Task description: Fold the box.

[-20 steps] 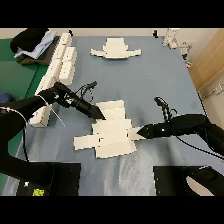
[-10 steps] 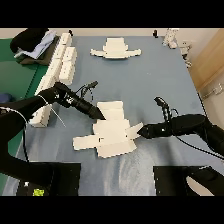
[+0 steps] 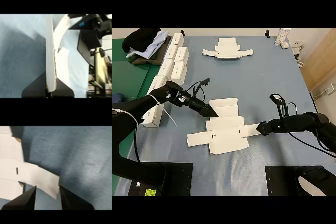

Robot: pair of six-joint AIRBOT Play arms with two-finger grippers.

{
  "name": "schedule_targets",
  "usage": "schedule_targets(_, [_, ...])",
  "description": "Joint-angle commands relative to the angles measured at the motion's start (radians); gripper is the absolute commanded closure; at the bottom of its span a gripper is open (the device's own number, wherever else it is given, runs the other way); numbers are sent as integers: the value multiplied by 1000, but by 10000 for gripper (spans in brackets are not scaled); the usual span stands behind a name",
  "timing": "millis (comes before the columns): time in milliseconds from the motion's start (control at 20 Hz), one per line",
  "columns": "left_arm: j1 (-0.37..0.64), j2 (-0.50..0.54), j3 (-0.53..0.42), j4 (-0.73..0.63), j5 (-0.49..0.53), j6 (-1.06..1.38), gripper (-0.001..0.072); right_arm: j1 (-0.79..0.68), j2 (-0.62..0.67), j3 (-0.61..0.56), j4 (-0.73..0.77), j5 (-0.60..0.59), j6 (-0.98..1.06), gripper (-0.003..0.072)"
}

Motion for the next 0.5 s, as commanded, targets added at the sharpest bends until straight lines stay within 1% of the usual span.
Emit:
schedule_targets(0, [-40,60,-1,-58,59,241,701,0,1,31,-365,13,323,245])
schedule_targets(100, [-89,126,-33,-56,137,314,701,-2,1,48,-492,12,520,245])
schedule_targets(200, [-135,200,-106,-58,232,396,702,-2,2,76,-579,14,658,245])
schedule_targets(300, [-187,285,-198,-62,325,487,702,-2,1,105,-619,19,720,245])
schedule_targets(450, [-266,421,-322,-69,423,565,701,-2,1,125,-621,34,753,245])
